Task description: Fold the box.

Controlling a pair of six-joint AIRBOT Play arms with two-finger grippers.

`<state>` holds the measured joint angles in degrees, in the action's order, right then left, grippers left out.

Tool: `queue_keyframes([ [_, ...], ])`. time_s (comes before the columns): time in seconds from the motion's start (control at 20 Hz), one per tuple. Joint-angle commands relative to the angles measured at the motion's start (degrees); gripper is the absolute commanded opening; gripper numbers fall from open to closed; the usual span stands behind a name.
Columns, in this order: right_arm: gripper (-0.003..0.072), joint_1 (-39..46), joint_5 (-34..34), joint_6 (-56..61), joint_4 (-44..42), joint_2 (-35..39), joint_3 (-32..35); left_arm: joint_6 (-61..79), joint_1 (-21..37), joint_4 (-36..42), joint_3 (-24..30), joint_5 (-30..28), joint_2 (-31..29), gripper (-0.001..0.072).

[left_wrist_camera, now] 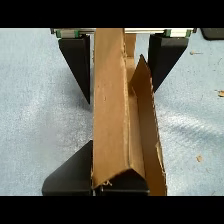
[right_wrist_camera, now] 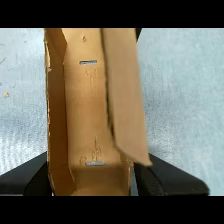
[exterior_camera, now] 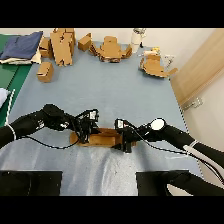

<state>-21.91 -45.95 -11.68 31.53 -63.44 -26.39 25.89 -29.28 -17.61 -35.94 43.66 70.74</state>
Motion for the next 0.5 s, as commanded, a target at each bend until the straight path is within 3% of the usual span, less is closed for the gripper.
queue_keyframes([
  [0.0,0.0720,0.02,-0.35,-0.39,-0.07,-0.04,-0.07,0.02,-0.04,0.00,0.00,0.00,0.04,0.0014],
  [0.45,0.0720,-2.23,1.51,-0.42,1.03,-0.90,0.11,0.02,-0.02,0.00,0.00,-0.09,0.04,0.0014],
])
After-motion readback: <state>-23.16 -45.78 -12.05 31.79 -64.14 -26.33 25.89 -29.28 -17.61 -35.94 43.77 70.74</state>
